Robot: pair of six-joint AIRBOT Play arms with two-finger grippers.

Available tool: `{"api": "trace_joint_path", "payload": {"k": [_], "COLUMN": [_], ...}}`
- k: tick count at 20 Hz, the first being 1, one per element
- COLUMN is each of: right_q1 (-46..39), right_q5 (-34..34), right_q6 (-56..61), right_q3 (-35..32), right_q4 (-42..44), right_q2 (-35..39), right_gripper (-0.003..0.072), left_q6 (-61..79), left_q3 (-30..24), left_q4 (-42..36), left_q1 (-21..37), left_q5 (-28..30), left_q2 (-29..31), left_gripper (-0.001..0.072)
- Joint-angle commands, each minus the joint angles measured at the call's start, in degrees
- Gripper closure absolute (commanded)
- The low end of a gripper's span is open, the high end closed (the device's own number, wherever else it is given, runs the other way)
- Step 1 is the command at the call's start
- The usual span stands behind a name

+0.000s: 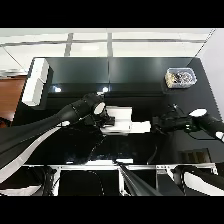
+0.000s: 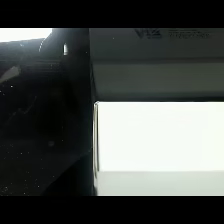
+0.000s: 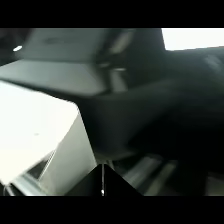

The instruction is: Fold the box and place the chain.

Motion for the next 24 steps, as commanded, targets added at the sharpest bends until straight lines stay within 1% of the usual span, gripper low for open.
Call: {"api": "trace_joint_path", "payload": {"k": [1, 4, 5, 6, 7, 11, 17, 18, 19, 20, 24], "right_q1": [5.1, 5.1, 5.1, 5.1, 5.1, 5.1, 6.4, 7.5, 8.7, 9.8, 12.9], "right_q5": [0.8, 5.5, 6.4, 6.7, 6.9, 7.6, 7.8, 7.5, 6.6, 5.9, 3.4], "right_q6": [-7.3, -7.5, -7.5, -7.5, -7.5, -4.5, -3.8, -3.8, -3.8, -3.8, -3.6], "right_q3": [2.3, 7.5, 8.5, 9.0, 9.0, 9.0, 9.1, 9.1, 9.1, 9.1, 9.1], "right_q4": [8.1, 7.9, 7.9, 7.9, 7.8, 3.2, 2.9, 2.9, 2.8, 2.6, 2.6], "right_q2": [-1.4, -1.3, -1.3, -1.3, -1.3, -1.3, -1.3, -1.3, -1.3, -1.3, -1.3], "right_gripper": [0.0665, 0.0665, 0.0600, 0.0382, 0.0258, 0.0250, 0.0250, 0.0237, 0.0094, 0.0053, 0.0059], "left_q6": [0.0, 0.0, 0.0, 0.0, 0.0, 0.0, 0.0, 0.0, 0.0, 0.0, 0.0], "left_q3": [0.0, 0.0, 0.0, 0.0, 0.0, 0.0, 0.0, 0.0, 0.0, 0.0, 0.0], "left_q4": [0.0, 0.0, 0.0, 0.0, 0.0, 0.0, 0.0, 0.0, 0.0, 0.0, 0.0], "left_q1": [0.0, 0.0, 0.0, 0.0, 0.0, 0.0, 0.0, 0.0, 0.0, 0.0, 0.0], "left_q5": [-0.1, -0.2, -0.2, -0.2, -0.2, -0.2, -0.2, -0.2, -0.2, -0.2, -0.2], "left_q2": [0.0, 0.0, 0.0, 0.0, 0.0, 0.0, 0.0, 0.0, 0.0, 0.0, 0.0], "left_gripper": [0.0680, 0.0680, 0.0680, 0.0680, 0.0680, 0.0680, 0.0680, 0.0680, 0.0680, 0.0680, 0.0680]}}
